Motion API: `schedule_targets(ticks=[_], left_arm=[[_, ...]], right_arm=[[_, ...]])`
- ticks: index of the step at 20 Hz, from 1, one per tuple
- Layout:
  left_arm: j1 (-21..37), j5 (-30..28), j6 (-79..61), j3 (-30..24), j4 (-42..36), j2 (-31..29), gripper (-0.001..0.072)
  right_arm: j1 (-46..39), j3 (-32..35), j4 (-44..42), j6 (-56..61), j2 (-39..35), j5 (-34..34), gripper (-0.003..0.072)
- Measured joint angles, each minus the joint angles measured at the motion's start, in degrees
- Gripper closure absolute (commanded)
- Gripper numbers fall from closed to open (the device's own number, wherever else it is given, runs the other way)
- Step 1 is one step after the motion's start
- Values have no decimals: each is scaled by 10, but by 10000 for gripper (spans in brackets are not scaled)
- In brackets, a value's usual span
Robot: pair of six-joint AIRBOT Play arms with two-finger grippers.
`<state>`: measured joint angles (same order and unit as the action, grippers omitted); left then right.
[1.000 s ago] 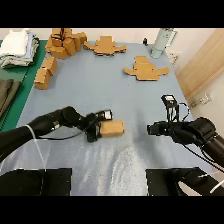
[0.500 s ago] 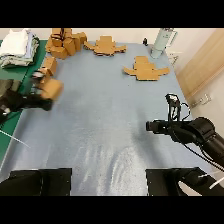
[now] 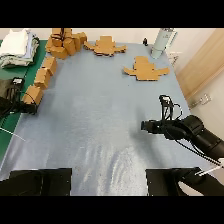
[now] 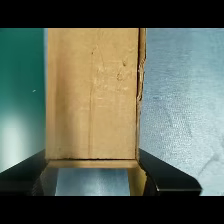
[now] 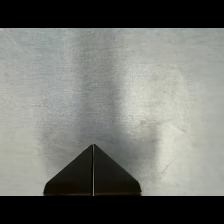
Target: Fold the box.
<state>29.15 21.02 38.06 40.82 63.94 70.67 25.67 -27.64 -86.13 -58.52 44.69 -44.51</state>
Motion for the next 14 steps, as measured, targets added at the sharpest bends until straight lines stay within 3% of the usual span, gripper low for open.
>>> schedule_targets(ticks=[6, 14], left_arm=[[-37, -38, 0, 9, 0, 35, 238], [-44, -60, 3, 11, 0, 54, 238]], right_arm=[[0, 0, -1, 0, 9, 21, 681], [1, 0, -16, 0, 10, 25, 681]])
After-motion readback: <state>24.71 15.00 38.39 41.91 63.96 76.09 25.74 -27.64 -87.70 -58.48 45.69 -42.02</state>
